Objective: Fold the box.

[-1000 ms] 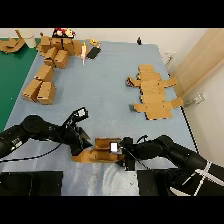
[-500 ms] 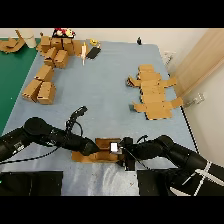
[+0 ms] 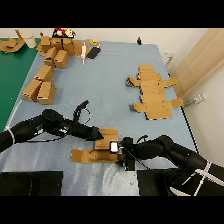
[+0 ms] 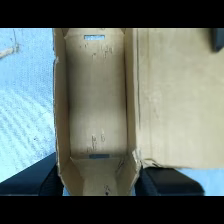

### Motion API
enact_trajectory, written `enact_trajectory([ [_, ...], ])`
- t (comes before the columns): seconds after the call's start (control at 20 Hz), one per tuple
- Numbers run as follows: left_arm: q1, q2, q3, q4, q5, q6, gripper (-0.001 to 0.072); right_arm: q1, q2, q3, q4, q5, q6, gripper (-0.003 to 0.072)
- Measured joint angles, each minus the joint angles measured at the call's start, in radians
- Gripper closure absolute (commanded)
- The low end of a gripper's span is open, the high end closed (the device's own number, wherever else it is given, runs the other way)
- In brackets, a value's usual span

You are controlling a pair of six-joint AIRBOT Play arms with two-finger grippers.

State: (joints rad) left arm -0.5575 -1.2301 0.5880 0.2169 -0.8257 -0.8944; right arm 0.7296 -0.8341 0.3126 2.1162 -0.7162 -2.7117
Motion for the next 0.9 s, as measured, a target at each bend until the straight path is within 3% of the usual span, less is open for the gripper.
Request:
enact_trajectory([
  [0.55,-0.003,-0.090,0.021,0.073,-0.043,-0.053,0.0698,0.000,0.000,0.000,0.000,0.000,-0.001,0.0184],
  [0.7,0.019,-0.057,0.045,0.074,-0.061,-0.008,0.0698,0.000,0.000,0.000,0.000,0.000,-0.001,0.0184],
  [0.9,0.074,0.066,0.064,0.117,-0.081,0.095,0.0700,0.000,0.000,0.000,-0.001,0.000,-0.002,0.0184],
])
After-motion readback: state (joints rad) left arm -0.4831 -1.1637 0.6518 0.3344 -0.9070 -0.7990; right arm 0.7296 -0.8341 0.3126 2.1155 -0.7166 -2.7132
